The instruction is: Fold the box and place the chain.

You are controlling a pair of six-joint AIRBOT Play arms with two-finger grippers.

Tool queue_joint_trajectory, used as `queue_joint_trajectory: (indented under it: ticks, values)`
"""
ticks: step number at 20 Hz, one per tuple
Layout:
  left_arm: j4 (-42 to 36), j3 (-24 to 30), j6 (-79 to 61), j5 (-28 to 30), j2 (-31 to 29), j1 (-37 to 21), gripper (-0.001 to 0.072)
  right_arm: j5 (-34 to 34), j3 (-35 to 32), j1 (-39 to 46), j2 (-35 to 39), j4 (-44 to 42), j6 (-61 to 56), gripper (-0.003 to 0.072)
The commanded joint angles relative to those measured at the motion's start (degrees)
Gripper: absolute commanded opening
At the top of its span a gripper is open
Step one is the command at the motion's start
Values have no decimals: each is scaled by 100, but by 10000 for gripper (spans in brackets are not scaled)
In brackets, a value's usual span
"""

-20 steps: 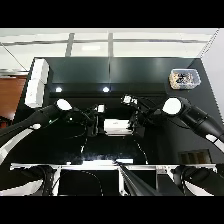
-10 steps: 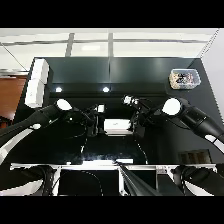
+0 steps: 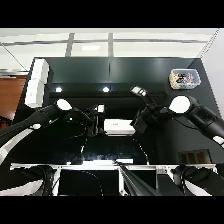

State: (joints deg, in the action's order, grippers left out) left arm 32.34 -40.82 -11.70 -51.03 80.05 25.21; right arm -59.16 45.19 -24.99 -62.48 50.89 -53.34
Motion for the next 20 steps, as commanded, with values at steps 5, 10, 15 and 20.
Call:
queue_joint_trajectory:
  ticks: [5,10,15,20]
  values:
    - [2,0,-4,7,2,4,501,595,-984,166,-195,-2815,-907,4]
    - [2,0,-4,4,2,4,501,1008,-990,166,-706,-3032,-1032,6]
    - [2,0,-4,4,2,4,502,1010,-990,166,-909,-2745,-1095,6]
    - [9,-9,-4,2,0,4,513,632,-835,232,-780,-2682,-1091,6]
